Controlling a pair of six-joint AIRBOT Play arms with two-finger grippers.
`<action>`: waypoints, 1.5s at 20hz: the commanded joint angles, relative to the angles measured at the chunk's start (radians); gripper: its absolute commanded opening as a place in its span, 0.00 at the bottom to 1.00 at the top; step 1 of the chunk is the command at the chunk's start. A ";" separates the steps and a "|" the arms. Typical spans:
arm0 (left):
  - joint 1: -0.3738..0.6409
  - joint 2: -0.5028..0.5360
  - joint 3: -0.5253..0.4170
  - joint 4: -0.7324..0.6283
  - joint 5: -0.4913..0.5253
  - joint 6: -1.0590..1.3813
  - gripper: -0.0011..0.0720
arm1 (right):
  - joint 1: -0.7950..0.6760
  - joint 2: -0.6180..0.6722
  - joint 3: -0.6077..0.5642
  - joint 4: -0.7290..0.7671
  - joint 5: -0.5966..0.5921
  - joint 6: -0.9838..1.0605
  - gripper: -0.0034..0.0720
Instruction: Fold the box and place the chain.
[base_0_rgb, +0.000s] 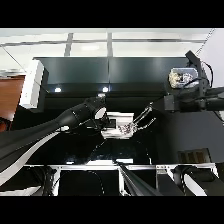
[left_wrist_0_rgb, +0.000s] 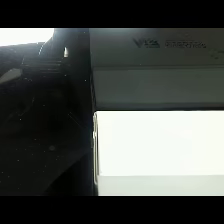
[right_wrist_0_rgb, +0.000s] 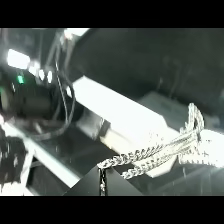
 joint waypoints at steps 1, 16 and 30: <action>0.000 0.000 0.001 0.000 0.004 0.000 0.06 | -0.031 0.012 0.000 0.050 0.134 -0.078 0.06; 0.000 0.000 0.001 0.000 0.003 0.000 0.06 | 0.250 -0.149 -0.159 0.170 -0.269 -0.119 0.07; 0.000 0.000 0.001 0.000 0.003 0.000 0.06 | -0.046 -0.019 -0.259 -0.117 -0.217 -0.276 0.35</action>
